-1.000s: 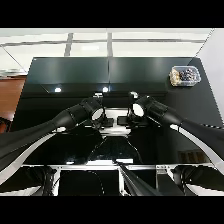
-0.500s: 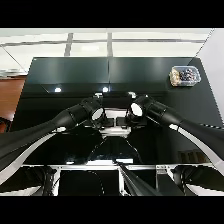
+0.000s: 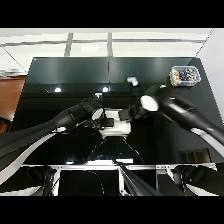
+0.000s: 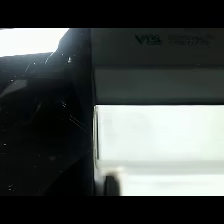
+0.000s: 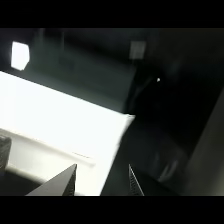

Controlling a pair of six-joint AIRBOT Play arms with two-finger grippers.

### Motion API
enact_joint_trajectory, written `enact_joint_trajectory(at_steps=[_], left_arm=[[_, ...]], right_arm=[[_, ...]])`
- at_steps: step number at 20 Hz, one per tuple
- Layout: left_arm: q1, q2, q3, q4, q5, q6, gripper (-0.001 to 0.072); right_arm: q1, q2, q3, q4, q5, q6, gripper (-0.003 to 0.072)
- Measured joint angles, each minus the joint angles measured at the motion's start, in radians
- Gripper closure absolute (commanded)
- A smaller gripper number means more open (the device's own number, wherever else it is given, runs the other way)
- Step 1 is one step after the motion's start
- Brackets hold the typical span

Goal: Fold the box and place the chain.

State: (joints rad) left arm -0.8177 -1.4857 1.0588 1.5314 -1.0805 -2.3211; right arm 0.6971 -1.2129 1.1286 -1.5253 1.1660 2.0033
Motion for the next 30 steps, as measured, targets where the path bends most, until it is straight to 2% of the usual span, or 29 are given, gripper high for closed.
enact_joint_trajectory(at_steps=[3, 4, 5, 8, 10, 13, 16, 20, 22, 23, 25, 30], left_arm=[[0.000, 0.000, 0.000, 0.000, 0.000, 0.000, 0.0680], [0.000, 0.000, 0.000, 0.000, 0.000, 0.000, 0.0680], [0.000, 0.000, 0.000, 0.000, 0.000, 0.000, 0.0680], [0.000, 0.000, 0.000, 0.001, -0.001, 0.000, 0.0680], [0.000, 0.000, 0.000, 0.000, -0.001, 0.000, 0.0680], [0.000, 0.000, 0.000, 0.001, -0.001, 0.000, 0.0680], [0.000, 0.000, 0.000, 0.001, -0.001, 0.000, 0.0680], [0.000, 0.000, 0.000, 0.005, -0.001, 0.000, 0.0680], [0.000, 0.000, 0.000, 0.005, -0.001, 0.000, 0.0680], [0.000, 0.000, 0.000, 0.005, -0.001, 0.000, 0.0680], [0.000, 0.000, 0.000, 0.005, -0.001, 0.000, 0.0680], [0.000, 0.000, 0.000, 0.004, -0.001, 0.000, 0.0680]], right_arm=[[-0.069, 0.121, 0.006, -0.283, -0.039, 0.016, 0.0309], [-0.112, 0.140, 0.006, -0.358, -0.053, 0.022, 0.0210], [-0.168, 0.152, -0.001, -0.420, -0.073, 0.029, -0.0034], [-0.369, 0.139, -0.045, -0.484, -0.166, 0.044, -0.0034], [-0.507, 0.090, -0.065, -0.442, -0.223, 0.051, -0.0034], [-0.708, -0.027, -0.051, -0.239, -0.330, 0.058, -0.0034], [-0.849, -0.194, 0.077, 0.045, -0.389, 0.062, -0.0034], [-0.920, -0.441, 0.364, 0.256, -0.334, 0.090, -0.0034], [-0.932, -0.547, 0.497, 0.285, -0.259, 0.138, 0.0080], [-0.937, -0.588, 0.542, 0.285, -0.224, 0.171, 0.0088], [-0.942, -0.645, 0.604, 0.282, -0.179, 0.229, 0.0121], [-0.941, -0.707, 0.659, 0.288, -0.151, 0.299, 0.0122]])
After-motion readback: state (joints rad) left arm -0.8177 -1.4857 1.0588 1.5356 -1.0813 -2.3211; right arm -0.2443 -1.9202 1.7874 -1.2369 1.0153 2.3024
